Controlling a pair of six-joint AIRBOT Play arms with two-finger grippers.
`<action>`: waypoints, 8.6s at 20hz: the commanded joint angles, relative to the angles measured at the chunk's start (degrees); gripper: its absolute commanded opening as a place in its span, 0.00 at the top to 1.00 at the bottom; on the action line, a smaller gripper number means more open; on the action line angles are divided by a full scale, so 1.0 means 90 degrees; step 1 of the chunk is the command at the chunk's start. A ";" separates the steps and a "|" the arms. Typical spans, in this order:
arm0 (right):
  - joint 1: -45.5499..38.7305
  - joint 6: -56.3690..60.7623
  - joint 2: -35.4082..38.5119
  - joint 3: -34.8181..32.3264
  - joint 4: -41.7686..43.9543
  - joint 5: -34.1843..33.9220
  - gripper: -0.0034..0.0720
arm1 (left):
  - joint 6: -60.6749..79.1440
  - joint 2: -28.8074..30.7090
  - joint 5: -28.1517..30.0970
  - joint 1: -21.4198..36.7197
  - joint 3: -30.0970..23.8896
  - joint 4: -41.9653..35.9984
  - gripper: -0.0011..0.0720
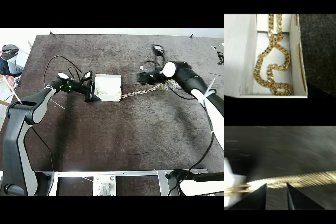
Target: Fold the box and place the chain.
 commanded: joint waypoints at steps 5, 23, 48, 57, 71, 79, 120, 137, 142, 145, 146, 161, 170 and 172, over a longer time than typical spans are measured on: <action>-0.1280 0.0760 0.0090 -0.1139 0.0687 -0.1071 0.59 | 0.0000 -0.0002 0.0002 0.0002 0.0000 0.0000 0.36; -0.1404 0.0578 -0.0794 -0.1122 0.1600 -0.2402 0.94 | 0.0000 -0.0002 0.0005 0.0002 0.0000 0.0000 0.36; 0.1940 -0.0423 0.2225 -0.0163 0.1593 -0.3621 0.94 | 0.0000 -0.0002 0.0005 0.0002 0.0000 0.0000 0.36; 0.2657 -0.0333 0.1005 0.0238 0.1508 -0.3033 0.94 | 0.0000 -0.0002 0.0005 0.0002 0.0000 0.0000 0.36; 0.1508 0.0478 0.0219 -0.0172 -0.0083 -0.1234 0.51 | 0.0000 -0.0002 0.0005 0.0002 0.0000 0.0000 0.36; -0.0770 0.1974 -0.0007 -0.1297 -0.0238 -0.1532 0.51 | 0.0000 -0.0002 0.0005 0.0002 0.0000 0.0000 0.36; -0.1100 0.2142 -0.0908 -0.1450 0.1071 -0.4022 0.70 | 0.0000 -0.0002 0.0005 0.0002 0.0000 0.0000 0.36; 0.0704 0.1243 0.1950 -0.1452 0.1146 -0.3849 0.94 | 0.0000 -0.0002 0.0005 0.0002 0.0000 0.0000 0.36; 0.1666 0.1246 0.2339 -0.1209 0.0981 -0.4481 0.94 | 0.0000 -0.0002 0.0002 0.0002 0.0000 0.0000 0.36; 0.2130 0.1251 0.2278 -0.1202 0.0981 -0.4969 0.94 | 0.0000 -0.0002 0.0005 0.0002 0.0000 0.0000 0.36; 0.2251 0.1253 0.2205 -0.1202 0.0984 -0.5051 0.94 | 0.0000 -0.0002 0.0005 0.0002 0.0000 0.0000 0.36; 0.2016 0.1251 0.0554 -0.1205 0.0719 -0.4498 0.50 | 0.0000 -0.0002 0.0002 0.0002 0.0000 0.0000 0.36; -0.1100 0.1396 0.0571 -0.1464 0.0527 -0.1639 0.50 | 0.0000 -0.0002 0.0005 0.0002 0.0000 0.0000 0.36; -0.1282 0.1394 0.0253 -0.1399 0.0716 -0.1537 0.50 | 0.0000 -0.0002 0.0005 0.0002 0.0000 0.0000 0.36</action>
